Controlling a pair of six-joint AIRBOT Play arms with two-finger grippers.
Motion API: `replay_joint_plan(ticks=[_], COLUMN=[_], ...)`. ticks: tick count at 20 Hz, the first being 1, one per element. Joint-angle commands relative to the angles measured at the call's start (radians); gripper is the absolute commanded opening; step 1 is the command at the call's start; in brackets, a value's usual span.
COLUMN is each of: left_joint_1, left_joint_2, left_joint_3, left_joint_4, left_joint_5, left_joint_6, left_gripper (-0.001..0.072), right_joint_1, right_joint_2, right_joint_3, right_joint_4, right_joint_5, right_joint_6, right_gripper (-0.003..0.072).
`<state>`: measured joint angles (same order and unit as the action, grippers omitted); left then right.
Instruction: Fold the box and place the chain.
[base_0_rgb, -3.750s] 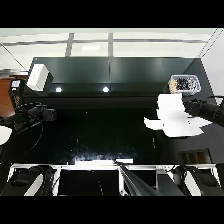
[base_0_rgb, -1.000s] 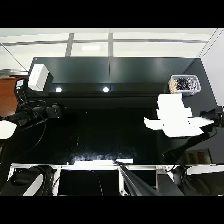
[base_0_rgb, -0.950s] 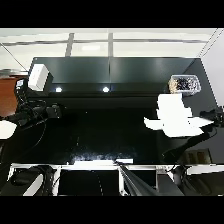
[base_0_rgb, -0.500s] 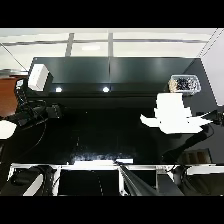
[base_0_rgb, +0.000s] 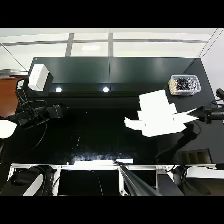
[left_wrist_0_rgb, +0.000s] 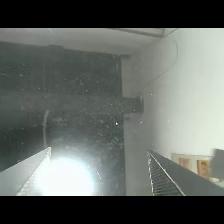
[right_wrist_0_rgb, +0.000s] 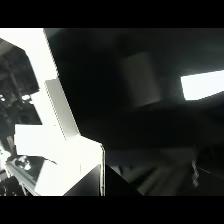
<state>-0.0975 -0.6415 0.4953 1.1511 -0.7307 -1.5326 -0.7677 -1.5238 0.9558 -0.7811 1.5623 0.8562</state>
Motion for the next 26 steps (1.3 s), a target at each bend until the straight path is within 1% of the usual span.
replay_joint_plan(ticks=[1,3,5,8,10,12,14,16,18,19,20,23,26], left_joint_1=[-0.023,-0.074,-0.123,-0.152,-0.149,-0.145,-0.122,-0.101,-0.088,-0.083,-0.084,-0.085,-0.085], left_joint_2=[-0.002,-0.009,-0.03,-0.108,-0.187,-0.285,-0.401,-0.502,-0.584,-0.624,-0.659,-0.76,-0.834], left_joint_3=[-0.001,-0.003,-0.003,-0.003,-0.002,0.005,0.035,0.061,0.069,0.074,0.085,0.133,0.172], left_joint_4=[-0.02,-0.019,-0.042,-0.124,-0.155,-0.218,-0.341,-0.51,-0.691,-0.781,-0.837,-0.853,-0.853], left_joint_5=[-0.049,-0.065,-0.056,-0.048,-0.028,-0.014,-0.075,-0.122,-0.133,-0.154,-0.181,-0.262,-0.306], left_joint_6=[0.058,0.067,0.067,0.067,0.068,0.127,0.213,0.351,0.499,0.6,0.678,0.793,0.834], left_gripper=[0.0693,0.0693,0.0693,0.0693,0.0693,0.0693,0.0693,0.0694,0.0694,0.0694,0.0694,0.0693,0.0694], right_joint_1=[0.126,0.202,0.288,0.393,0.461,0.548,0.644,0.735,0.818,0.851,0.878,0.926,0.934], right_joint_2=[0.125,0.22,0.352,0.556,0.683,0.792,0.873,0.901,0.901,0.901,0.901,0.901,0.901], right_joint_3=[-0.1,-0.164,-0.253,-0.39,-0.476,-0.556,-0.621,-0.65,-0.653,-0.653,-0.653,-0.653,-0.653], right_joint_4=[0.074,0.075,0.082,0.172,0.234,0.246,0.246,0.246,0.238,0.233,0.229,0.23,0.23], right_joint_5=[-0.085,-0.155,-0.236,-0.3,-0.327,-0.385,-0.477,-0.551,-0.614,-0.641,-0.66,-0.685,-0.689], right_joint_6=[0.022,0.091,0.132,0.14,0.156,0.177,0.185,0.185,0.184,0.184,0.184,0.184,0.184], right_gripper=[0.0022,0.0022,0.0022,0.0022,0.0022,0.0021,0.0022,0.0022,0.0022,0.0022,0.0022,0.0022,0.0022])
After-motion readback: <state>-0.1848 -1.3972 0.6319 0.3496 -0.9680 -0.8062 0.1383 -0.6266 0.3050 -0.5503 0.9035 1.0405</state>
